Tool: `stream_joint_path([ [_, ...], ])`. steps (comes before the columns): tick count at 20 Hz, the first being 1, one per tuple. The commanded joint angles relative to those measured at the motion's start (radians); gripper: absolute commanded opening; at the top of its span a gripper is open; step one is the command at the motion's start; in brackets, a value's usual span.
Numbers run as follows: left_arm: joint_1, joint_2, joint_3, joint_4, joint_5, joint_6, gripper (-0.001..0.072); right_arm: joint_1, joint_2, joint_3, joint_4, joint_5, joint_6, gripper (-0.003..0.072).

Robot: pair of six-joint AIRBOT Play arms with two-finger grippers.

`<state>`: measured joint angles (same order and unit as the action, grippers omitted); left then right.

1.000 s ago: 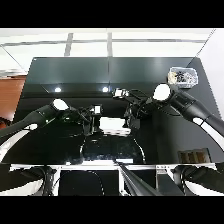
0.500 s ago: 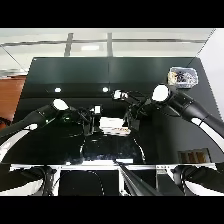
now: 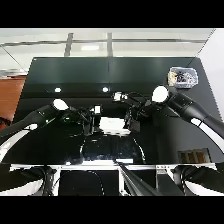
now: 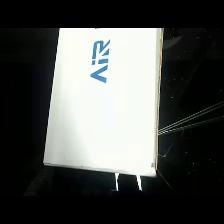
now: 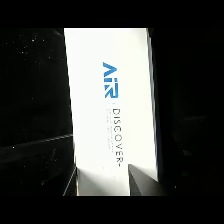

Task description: Fold the box and place the chain.

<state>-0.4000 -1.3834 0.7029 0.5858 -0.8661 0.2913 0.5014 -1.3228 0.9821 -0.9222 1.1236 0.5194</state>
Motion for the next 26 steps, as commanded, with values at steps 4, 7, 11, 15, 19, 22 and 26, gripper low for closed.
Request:
stream_joint_path([
  [4,-0.001,0.000,0.001,0.000,0.000,0.000,0.0397,0.010,-0.002,-0.019,-0.003,-0.006,0.000,0.0375],
  [7,-0.001,0.000,0.001,0.000,0.000,0.000,0.0397,0.014,0.005,-0.016,-0.003,0.009,0.010,0.0375],
  [11,-0.001,0.000,0.001,0.000,-0.001,-0.001,0.0397,-0.060,0.082,0.024,-0.002,0.159,0.283,0.0374],
  [15,-0.001,0.000,0.001,0.000,0.000,-0.004,0.0397,-0.134,0.100,-0.055,0.174,0.239,0.587,0.0009],
  [19,-0.001,-0.001,0.001,0.001,0.000,-0.007,0.0397,-0.109,0.098,-0.213,0.504,-0.071,0.583,0.0014],
  [22,-0.001,-0.001,0.001,0.001,0.000,-0.007,0.0398,-0.094,0.093,-0.261,0.551,-0.210,0.583,0.0014],
  [26,-0.001,-0.001,0.001,0.000,0.000,-0.007,0.0398,-0.094,0.042,-0.289,0.502,-0.219,0.585,0.0014],
])
